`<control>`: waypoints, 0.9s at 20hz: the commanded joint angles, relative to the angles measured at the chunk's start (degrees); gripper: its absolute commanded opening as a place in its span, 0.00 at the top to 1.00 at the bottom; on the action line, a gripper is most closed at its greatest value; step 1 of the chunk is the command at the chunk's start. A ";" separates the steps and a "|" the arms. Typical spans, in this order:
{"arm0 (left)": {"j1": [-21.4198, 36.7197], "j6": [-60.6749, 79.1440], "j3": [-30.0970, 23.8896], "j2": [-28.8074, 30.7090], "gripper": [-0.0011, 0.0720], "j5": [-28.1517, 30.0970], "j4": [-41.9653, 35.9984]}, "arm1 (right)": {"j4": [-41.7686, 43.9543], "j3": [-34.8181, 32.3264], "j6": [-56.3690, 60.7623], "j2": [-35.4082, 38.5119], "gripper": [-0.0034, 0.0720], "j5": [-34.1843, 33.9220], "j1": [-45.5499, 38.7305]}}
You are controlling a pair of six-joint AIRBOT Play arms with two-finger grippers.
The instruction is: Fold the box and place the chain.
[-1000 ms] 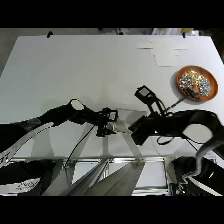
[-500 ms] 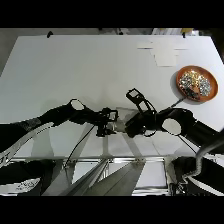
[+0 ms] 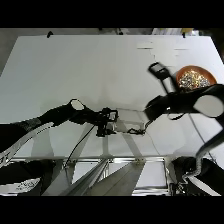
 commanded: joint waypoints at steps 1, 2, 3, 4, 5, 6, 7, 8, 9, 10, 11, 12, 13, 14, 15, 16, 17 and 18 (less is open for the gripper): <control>0.04 0.00 0.00 0.02 0.68 0.02 0.02 | -4.81 -1.11 3.67 1.27 0.90 2.75 -8.94; 0.04 0.00 -0.02 0.02 0.68 0.02 0.02 | -4.59 -3.15 3.67 0.74 0.86 0.13 -10.43; 0.04 0.00 0.00 0.02 0.68 -0.02 0.02 | -4.39 -5.22 3.69 -0.07 0.72 -1.92 -11.26; 0.04 0.00 0.00 0.02 0.68 0.02 0.02 | -4.42 -7.21 3.67 -1.29 0.57 -3.58 -11.72; 0.04 0.00 0.00 0.02 0.68 0.02 0.02 | -4.48 -8.90 3.67 -3.17 0.56 -4.70 -11.82; 0.04 0.00 0.00 0.02 0.68 0.02 0.02 | -4.42 -9.84 3.69 -5.49 0.56 -5.38 -11.80; 0.04 0.00 0.00 0.02 0.68 0.02 0.02 | -4.28 -9.99 3.96 -7.85 0.56 -5.53 -11.80; 0.04 0.00 0.00 0.02 0.68 0.02 0.02 | -4.20 -9.99 5.07 -10.34 0.56 -5.95 -11.80; 0.04 0.00 0.00 0.02 0.68 0.02 0.00 | -4.17 -9.99 6.49 -12.39 0.56 -6.16 -11.80; 0.04 0.00 0.00 0.02 0.68 0.00 0.02 | -3.96 -10.01 7.13 -14.21 0.56 -6.14 -11.80; 0.04 0.00 0.00 0.02 0.68 0.02 0.02 | -3.98 -10.01 7.82 -15.78 0.56 -6.14 -11.80; 0.04 0.00 0.00 0.02 0.68 0.02 0.02 | -3.96 -10.03 7.96 -16.94 0.56 -6.25 -11.80; 0.04 0.00 0.00 0.02 0.68 0.02 0.02 | -3.93 -10.05 8.02 -17.99 0.57 -6.49 -11.80; 0.04 0.00 0.00 0.02 0.68 0.00 0.02 | -3.96 -10.05 8.83 -18.95 0.57 -6.88 -11.80; 0.04 0.00 0.00 0.02 0.68 0.02 0.02 | -3.82 -10.08 9.22 -19.69 0.59 -7.67 -11.80; 0.04 0.00 0.00 0.02 0.68 0.00 0.02 | -2.89 -10.08 9.20 -20.26 0.61 -8.72 -11.80; 0.04 0.00 0.00 0.02 0.68 0.02 0.02 | -2.62 -10.08 9.20 -20.72 0.61 -9.64 -11.80; 0.04 0.00 0.00 0.02 0.68 0.02 0.02 | -2.45 -10.08 9.20 -21.22 0.61 -10.27 -11.80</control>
